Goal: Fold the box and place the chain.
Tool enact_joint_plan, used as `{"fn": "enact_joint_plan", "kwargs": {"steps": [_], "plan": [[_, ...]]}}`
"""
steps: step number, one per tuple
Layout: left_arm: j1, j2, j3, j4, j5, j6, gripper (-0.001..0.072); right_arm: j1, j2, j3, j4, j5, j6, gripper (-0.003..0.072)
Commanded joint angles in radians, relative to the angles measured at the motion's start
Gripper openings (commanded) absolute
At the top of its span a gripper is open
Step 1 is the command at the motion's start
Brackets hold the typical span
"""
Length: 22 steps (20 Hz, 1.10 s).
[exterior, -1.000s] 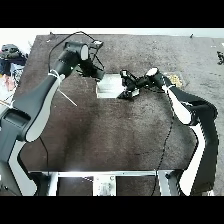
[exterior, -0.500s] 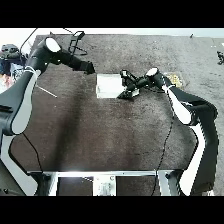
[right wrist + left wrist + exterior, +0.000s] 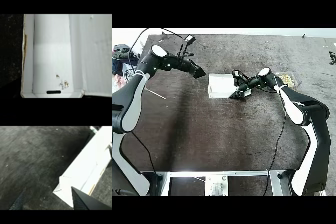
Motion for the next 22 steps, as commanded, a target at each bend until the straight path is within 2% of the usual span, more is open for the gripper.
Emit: {"fn": "enact_joint_plan", "kwargs": {"steps": [1,3,6,7,10,22], "plan": [[0.047,-0.051,-0.022,-0.217,-0.055,0.259,0.0611,0.000,0.000,0.001,0.001,0.000,0.000,0.0411],[0.063,-0.098,-0.023,-0.272,-0.108,0.397,0.0612,0.000,0.000,0.001,0.000,0.000,0.000,0.0411],[0.059,-0.153,-0.026,-0.246,-0.184,0.595,0.0616,0.000,0.000,0.001,0.000,0.000,0.000,0.0411],[0.059,-0.171,-0.027,-0.247,-0.206,0.653,0.0709,0.000,0.000,0.001,0.000,0.000,0.000,0.0411],[0.060,-0.216,-0.027,-0.244,-0.263,0.771,0.0720,0.000,0.000,0.001,0.001,0.000,0.000,0.0411],[0.036,-0.261,-0.027,-0.312,-0.268,0.893,0.0720,0.000,0.000,0.001,0.000,0.000,0.000,0.0411]]}}
